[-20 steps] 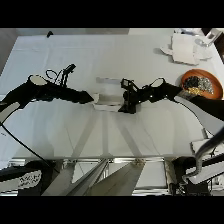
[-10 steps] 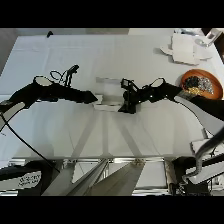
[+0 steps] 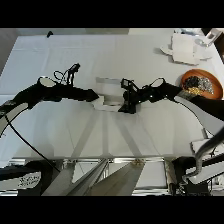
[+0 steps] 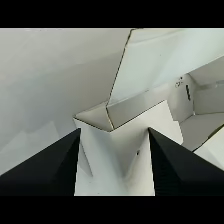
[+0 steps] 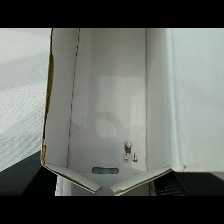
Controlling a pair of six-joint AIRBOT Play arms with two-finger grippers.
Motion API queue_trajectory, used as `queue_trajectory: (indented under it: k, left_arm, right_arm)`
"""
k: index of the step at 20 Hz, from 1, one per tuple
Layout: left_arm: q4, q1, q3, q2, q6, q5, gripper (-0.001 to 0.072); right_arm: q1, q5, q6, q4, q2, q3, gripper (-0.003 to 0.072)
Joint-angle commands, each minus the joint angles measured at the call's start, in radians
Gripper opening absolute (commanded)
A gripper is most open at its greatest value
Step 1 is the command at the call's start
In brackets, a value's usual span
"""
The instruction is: Fold the box and place the chain.
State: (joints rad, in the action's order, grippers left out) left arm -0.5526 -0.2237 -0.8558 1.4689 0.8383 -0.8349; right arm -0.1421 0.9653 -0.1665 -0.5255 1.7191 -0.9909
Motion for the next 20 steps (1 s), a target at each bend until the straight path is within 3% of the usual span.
queue_trajectory:
  k: [1, 5, 15, 20]
  left_arm:
    - [-0.039, -0.005, 0.0, 0.001, -0.001, 0.018, 0.0454]
    - [-0.12, -0.005, 0.0, 0.001, -0.001, 0.032, 0.0453]
    - [-0.119, -0.01, 0.0, 0.001, 0.0, 0.1, 0.0453]
    - [-0.115, -0.04, -0.001, -0.003, 0.0, 0.066, 0.0453]
  right_arm:
    - [-0.001, 0.0, 0.0, 0.0, -0.001, 0.0, 0.0528]
    - [-0.001, 0.0, 0.0, 0.0, -0.001, 0.0, 0.0528]
    - [-0.001, 0.0, 0.0, 0.0, -0.001, 0.0, 0.0528]
    - [-0.001, 0.0, 0.0, 0.0, -0.001, 0.0, 0.0528]
